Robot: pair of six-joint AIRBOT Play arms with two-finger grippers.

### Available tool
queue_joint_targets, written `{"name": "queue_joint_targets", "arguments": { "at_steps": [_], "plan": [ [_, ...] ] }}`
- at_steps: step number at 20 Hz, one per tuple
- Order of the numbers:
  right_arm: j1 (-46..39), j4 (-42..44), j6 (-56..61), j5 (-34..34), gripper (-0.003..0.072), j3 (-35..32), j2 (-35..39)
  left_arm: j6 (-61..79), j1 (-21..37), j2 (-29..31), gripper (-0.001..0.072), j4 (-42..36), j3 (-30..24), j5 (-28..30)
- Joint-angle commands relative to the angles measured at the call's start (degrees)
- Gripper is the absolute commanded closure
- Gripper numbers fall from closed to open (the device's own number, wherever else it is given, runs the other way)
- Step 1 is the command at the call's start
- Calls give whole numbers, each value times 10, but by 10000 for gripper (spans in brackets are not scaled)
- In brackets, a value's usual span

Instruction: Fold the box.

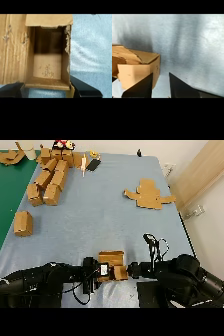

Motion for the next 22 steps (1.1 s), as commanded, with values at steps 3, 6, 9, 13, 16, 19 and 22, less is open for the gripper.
{"name": "queue_joint_targets", "arguments": {
  "at_steps": [3,6,9,13,16,19,22],
  "plan": [
    [0,4,-8,4,363,17,-1,0,0,0,225,0,0,0],
    [0,16,-8,7,214,17,-1,0,0,0,225,0,0,0],
    [0,-9,-11,-3,247,17,-14,0,0,0,226,0,0,0],
    [-2,-45,10,-28,543,37,24,0,0,0,225,0,0,0],
    [-5,-129,89,-112,543,46,82,0,0,0,226,0,0,0],
    [-5,-191,118,-213,650,34,89,0,0,0,225,0,0,0],
    [-5,-189,120,-218,679,9,86,0,0,0,225,0,0,0]
  ]
}}
